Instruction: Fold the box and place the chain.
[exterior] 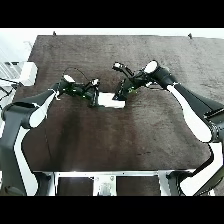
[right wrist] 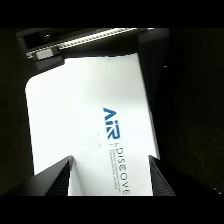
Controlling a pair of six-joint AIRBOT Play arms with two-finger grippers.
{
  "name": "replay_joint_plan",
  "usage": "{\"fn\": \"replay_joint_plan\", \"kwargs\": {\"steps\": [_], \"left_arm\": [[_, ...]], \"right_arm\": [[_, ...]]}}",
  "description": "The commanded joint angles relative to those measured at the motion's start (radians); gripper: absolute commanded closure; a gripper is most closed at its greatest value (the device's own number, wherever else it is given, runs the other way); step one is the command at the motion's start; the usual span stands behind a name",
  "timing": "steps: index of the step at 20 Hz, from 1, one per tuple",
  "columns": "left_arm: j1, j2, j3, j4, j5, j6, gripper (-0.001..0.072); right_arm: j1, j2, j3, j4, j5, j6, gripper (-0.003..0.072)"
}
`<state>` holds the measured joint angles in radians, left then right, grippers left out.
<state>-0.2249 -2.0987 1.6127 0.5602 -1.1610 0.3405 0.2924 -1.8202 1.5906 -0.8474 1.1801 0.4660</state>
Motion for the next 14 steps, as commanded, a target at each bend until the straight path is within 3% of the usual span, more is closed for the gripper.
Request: {"fn": "replay_joint_plan", "kwargs": {"steps": [1,7,9,11,14], "left_arm": [[0.000,0.000,0.001,0.000,0.000,0.000,0.0478],[0.000,0.000,0.001,0.000,0.000,0.000,0.0478],[0.000,0.000,0.001,0.000,0.000,0.000,0.0478],[0.000,0.000,0.001,0.000,0.000,0.000,0.0478],[0.000,0.000,0.001,0.000,0.001,0.000,0.0478]], "right_arm": [[0.001,0.000,0.000,-0.004,-0.039,-0.007,0.0106],[-0.004,0.042,-0.001,0.038,0.023,-0.021,0.0109],[-0.028,0.080,-0.030,0.147,0.026,-0.111,0.0251],[-0.060,0.095,-0.086,0.228,0.024,-0.173,0.0255],[-0.067,0.088,-0.166,0.227,-0.024,-0.222,0.0273]]}}
